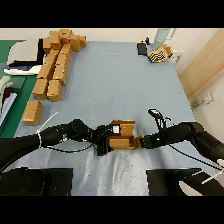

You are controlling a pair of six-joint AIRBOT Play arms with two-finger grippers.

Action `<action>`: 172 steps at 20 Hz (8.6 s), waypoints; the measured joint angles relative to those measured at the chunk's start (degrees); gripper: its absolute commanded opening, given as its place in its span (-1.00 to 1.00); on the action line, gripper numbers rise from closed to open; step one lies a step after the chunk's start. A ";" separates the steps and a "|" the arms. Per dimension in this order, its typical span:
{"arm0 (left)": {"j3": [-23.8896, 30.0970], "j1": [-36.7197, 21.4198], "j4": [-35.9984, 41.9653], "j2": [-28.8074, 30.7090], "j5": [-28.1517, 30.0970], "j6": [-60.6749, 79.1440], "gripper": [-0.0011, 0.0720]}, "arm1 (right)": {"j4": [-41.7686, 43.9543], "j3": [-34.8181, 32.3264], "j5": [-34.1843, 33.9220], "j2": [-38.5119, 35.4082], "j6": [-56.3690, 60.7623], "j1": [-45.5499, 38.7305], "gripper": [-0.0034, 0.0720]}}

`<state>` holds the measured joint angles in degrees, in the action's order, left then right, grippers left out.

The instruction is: Fold the box.

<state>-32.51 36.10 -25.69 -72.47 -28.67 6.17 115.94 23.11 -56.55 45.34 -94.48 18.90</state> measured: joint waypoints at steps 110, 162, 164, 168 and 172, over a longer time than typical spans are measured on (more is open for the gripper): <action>0.00 0.00 -0.02 0.02 0.02 0.00 0.29 | -24.41 3.85 20.00 -2.86 -22.69 38.01 -0.90; 0.00 0.00 -0.02 0.00 0.02 -0.02 0.29 | -46.73 3.02 17.66 -4.37 -12.74 45.51 -0.17; 0.00 0.00 -0.02 0.00 0.02 0.00 0.29 | -46.12 3.02 17.92 -3.93 -12.61 45.97 -0.18; 0.00 0.00 -0.02 0.00 0.02 0.00 0.29 | -44.61 2.99 17.62 -2.97 -12.48 46.36 -0.37; 0.00 0.00 -0.02 0.00 0.02 0.00 0.29 | -43.85 3.02 17.46 -2.64 -12.50 46.40 -0.37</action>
<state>-32.51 36.10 -25.71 -72.47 -28.64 6.17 72.10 26.13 -39.09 42.70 -106.98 65.30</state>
